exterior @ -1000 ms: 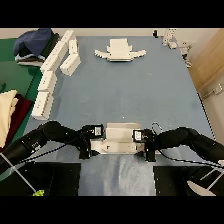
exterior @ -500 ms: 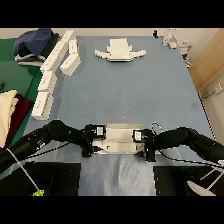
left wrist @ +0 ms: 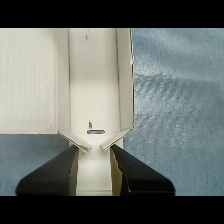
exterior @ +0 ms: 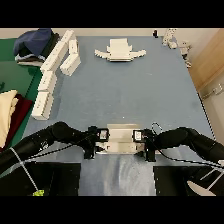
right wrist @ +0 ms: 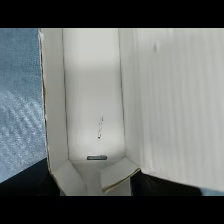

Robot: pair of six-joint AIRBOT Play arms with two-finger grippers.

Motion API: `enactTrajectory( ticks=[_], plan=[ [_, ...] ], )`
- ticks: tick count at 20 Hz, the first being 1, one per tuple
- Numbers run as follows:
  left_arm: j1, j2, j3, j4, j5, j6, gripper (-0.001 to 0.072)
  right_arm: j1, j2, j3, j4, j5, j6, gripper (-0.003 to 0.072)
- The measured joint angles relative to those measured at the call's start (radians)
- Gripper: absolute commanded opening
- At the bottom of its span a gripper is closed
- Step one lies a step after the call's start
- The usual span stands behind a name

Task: Fold the box.

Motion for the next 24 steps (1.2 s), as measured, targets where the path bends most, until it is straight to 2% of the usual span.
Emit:
enactTrajectory(
  ticks=[1, 7, 9, 22, 23, 24],
  plan=[
    [-0.001, -0.001, 0.000, -0.005, 0.006, 0.000, 0.0114, 0.000, 0.000, 0.000, 0.000, 0.000, 0.000, 0.0569],
    [-0.016, -0.003, 0.000, -0.020, 0.023, 0.005, 0.0101, 0.000, 0.000, 0.000, 0.000, 0.000, 0.000, 0.0569],
    [-0.032, -0.003, 0.000, -0.028, 0.026, 0.013, 0.0014, 0.000, 0.000, 0.000, 0.000, 0.000, 0.000, 0.0569],
    [-0.055, -0.071, 0.021, -0.093, 0.048, 0.023, 0.0016, 0.000, 0.000, 0.000, 0.000, 0.000, 0.000, 0.0569],
    [-0.055, -0.074, 0.023, -0.095, 0.048, 0.023, 0.0030, 0.000, 0.000, 0.000, 0.000, 0.000, 0.000, 0.0570],
    [-0.055, -0.075, 0.024, -0.095, 0.048, 0.024, 0.0320, 0.000, 0.000, 0.000, 0.000, 0.000, 0.000, 0.0569]
  ],
)
